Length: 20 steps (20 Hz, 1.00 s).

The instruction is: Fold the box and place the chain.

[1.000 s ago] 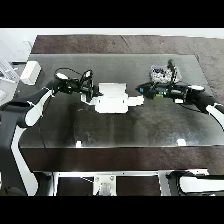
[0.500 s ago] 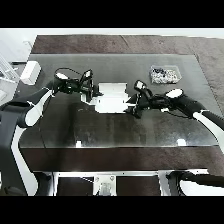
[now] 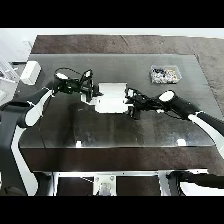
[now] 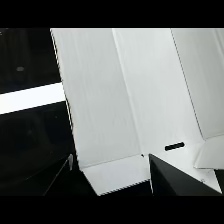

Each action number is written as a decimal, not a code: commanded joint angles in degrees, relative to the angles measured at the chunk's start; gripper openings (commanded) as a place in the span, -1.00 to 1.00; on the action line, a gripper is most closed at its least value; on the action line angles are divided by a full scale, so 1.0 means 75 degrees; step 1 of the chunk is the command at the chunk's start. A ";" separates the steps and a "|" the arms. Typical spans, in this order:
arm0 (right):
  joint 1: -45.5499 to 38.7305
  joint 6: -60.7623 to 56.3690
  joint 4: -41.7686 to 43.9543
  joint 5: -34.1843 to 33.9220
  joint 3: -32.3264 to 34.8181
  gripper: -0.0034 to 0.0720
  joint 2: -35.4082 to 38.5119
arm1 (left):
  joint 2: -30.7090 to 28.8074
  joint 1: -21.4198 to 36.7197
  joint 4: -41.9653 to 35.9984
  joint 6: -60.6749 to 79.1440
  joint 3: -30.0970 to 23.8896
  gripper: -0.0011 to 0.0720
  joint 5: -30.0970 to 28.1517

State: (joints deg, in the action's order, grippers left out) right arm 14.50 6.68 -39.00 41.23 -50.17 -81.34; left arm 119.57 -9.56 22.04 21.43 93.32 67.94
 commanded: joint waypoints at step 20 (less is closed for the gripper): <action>0.0539 0.0175 0.0172 -0.1317 0.0385 0.57 -0.0192 | -0.0003 0.0006 -0.0003 0.0003 0.0003 -0.92 0.0000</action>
State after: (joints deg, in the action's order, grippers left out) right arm 18.37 8.03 -38.22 34.50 -47.31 -82.43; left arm 119.57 -9.56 22.00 21.43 93.30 67.96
